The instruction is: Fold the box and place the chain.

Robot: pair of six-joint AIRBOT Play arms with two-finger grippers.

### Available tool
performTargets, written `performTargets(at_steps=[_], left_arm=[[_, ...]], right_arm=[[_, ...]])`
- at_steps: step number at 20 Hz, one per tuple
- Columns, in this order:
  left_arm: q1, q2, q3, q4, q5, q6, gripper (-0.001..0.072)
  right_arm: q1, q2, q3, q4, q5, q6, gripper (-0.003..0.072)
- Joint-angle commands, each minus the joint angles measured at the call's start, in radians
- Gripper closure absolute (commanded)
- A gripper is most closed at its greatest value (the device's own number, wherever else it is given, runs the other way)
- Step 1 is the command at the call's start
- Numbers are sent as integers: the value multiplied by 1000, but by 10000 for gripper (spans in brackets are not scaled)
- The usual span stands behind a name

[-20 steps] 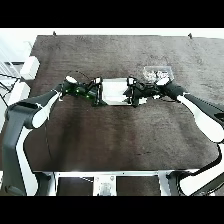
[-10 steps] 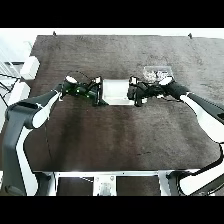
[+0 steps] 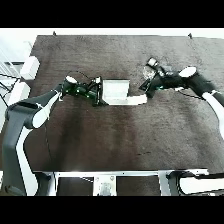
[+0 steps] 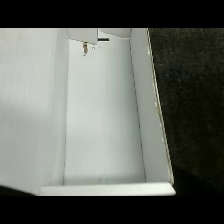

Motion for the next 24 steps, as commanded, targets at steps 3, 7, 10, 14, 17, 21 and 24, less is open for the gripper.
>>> performTargets(at_steps=[3,7,10,14,17,21,24], left_arm=[[1,0,0,1,0,0,256],[1,0,0,1,0,1,256],[1,0,0,1,0,0,256],[1,0,0,1,0,0,256],[1,0,0,1,0,0,256],[1,0,0,1,0,0,256],[1,0,0,1,0,0,256]], right_arm=[[-171,29,-47,-3,-53,438,669],[-201,-33,-96,-1,-56,532,669],[-178,-95,-95,31,-53,531,669],[-154,-188,-95,104,30,530,669],[-101,-214,-95,156,56,519,669],[-23,-202,-47,189,56,502,669],[-5,-147,-26,188,57,505,668]])
